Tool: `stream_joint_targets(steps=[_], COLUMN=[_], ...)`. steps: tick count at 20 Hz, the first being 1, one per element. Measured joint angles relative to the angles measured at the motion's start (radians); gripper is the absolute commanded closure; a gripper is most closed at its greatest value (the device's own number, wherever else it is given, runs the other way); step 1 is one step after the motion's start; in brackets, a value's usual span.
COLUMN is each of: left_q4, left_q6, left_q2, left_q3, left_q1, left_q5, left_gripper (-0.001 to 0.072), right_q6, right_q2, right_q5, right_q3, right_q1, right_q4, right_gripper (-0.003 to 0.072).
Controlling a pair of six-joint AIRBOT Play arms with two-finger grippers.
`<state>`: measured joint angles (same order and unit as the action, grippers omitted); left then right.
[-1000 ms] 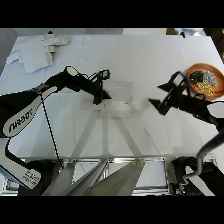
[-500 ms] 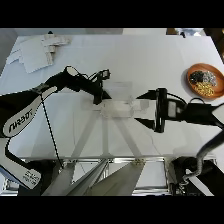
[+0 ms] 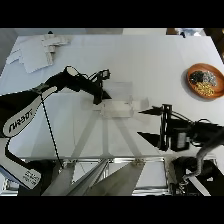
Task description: Fold the box and place the chain.
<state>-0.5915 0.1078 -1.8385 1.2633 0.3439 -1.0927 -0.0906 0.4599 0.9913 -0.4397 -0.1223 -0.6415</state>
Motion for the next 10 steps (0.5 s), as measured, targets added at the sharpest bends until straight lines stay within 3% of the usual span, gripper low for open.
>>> stream_joint_targets(steps=[4, 10], left_q4=[0.000, 0.000], left_q6=[0.000, 0.000], left_q2=[0.000, 0.000], left_q3=[0.000, 0.000], left_q1=[0.000, 0.000], left_q5=[0.000, 0.000], left_gripper=[0.0697, 0.0697], right_q6=[-0.013, -0.148], right_q2=[0.140, 0.409], right_q5=[-0.063, -0.266], right_q3=[0.054, 0.072], right_q1=[0.000, 0.000], right_q4=[-0.058, 0.035], right_gripper=[-0.0004, -0.0004])
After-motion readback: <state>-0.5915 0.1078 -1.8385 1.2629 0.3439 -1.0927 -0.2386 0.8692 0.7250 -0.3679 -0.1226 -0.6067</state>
